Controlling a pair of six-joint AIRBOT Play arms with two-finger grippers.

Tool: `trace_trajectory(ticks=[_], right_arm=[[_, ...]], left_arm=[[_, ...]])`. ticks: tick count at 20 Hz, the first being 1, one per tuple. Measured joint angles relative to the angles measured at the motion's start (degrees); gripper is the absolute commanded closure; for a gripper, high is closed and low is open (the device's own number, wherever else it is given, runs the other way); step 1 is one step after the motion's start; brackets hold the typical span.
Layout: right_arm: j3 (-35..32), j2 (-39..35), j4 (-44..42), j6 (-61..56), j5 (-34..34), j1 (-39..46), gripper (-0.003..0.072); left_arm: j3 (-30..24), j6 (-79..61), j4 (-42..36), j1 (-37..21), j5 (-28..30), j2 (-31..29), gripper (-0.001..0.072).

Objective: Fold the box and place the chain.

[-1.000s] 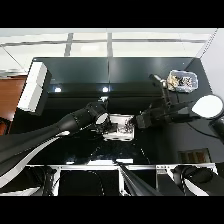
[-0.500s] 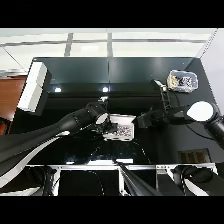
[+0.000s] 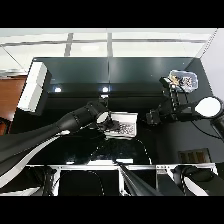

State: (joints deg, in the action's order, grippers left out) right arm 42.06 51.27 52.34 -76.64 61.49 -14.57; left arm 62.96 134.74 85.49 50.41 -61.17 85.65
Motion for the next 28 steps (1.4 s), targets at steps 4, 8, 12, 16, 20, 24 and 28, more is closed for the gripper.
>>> trace_trajectory(ticks=[4,8,12,16,20,24,28], right_arm=[[0.0,0.0,0.2,1.3,-1.0,0.2,0.0449],[0.0,0.0,0.2,1.7,-1.7,0.2,0.0449],[0.0,0.0,0.2,1.8,-2.1,0.2,0.0449],[0.0,0.0,0.2,1.8,-2.2,0.2,0.0449],[0.0,0.0,0.2,0.6,-2.5,0.2,0.0449],[0.0,0.0,0.2,-1.4,-2.7,0.2,0.0449],[0.0,0.0,0.1,-3.4,-2.7,0.2,0.0449]], left_arm=[[1.5,3.3,0.4,0.0,-2.8,-0.4,0.0124],[2.0,2.3,5.5,0.6,-5.3,-4.4,0.0132],[-1.2,0.9,20.6,1.1,-11.3,-14.1,0.0132],[-13.5,0.6,25.7,-8.8,-10.8,-24.6,0.0131],[-25.7,-15.0,4.8,-24.8,3.7,-28.8,0.0131],[-30.1,-55.2,-22.9,-32.9,11.3,-28.3,0.0128],[-31.3,-101.7,-38.9,-32.2,12.6,-27.6,-0.0007]])
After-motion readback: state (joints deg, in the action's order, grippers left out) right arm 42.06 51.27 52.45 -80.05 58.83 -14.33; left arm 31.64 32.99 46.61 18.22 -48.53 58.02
